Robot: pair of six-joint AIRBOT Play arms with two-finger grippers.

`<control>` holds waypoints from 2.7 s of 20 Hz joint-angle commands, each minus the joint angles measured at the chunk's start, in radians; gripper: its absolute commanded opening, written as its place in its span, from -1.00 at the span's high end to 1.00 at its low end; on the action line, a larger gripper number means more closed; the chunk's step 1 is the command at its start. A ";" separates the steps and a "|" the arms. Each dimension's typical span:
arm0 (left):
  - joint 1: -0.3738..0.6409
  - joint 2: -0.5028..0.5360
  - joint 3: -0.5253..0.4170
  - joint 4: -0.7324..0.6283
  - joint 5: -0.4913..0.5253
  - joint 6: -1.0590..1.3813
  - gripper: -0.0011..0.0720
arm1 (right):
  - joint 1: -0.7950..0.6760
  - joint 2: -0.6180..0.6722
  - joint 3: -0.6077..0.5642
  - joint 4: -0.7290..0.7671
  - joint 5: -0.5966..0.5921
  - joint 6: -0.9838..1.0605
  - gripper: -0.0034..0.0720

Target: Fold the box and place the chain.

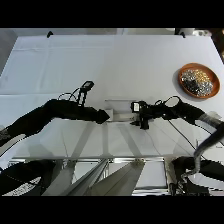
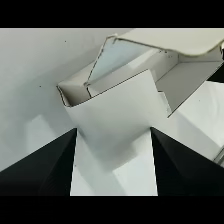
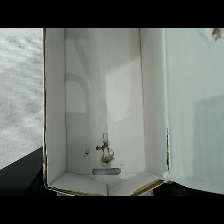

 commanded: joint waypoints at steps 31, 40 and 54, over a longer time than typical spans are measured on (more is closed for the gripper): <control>-0.203 -0.256 0.348 0.552 0.159 -0.770 -0.42 | 0.000 0.000 -0.001 0.000 0.000 0.000 -0.15; -0.225 -0.337 0.421 0.638 0.243 -0.925 -0.37 | 0.000 0.000 0.000 0.000 0.000 0.000 -0.15; -0.225 -0.448 0.554 0.664 0.431 -1.038 0.06 | 0.000 0.000 0.000 0.000 0.000 0.000 -0.15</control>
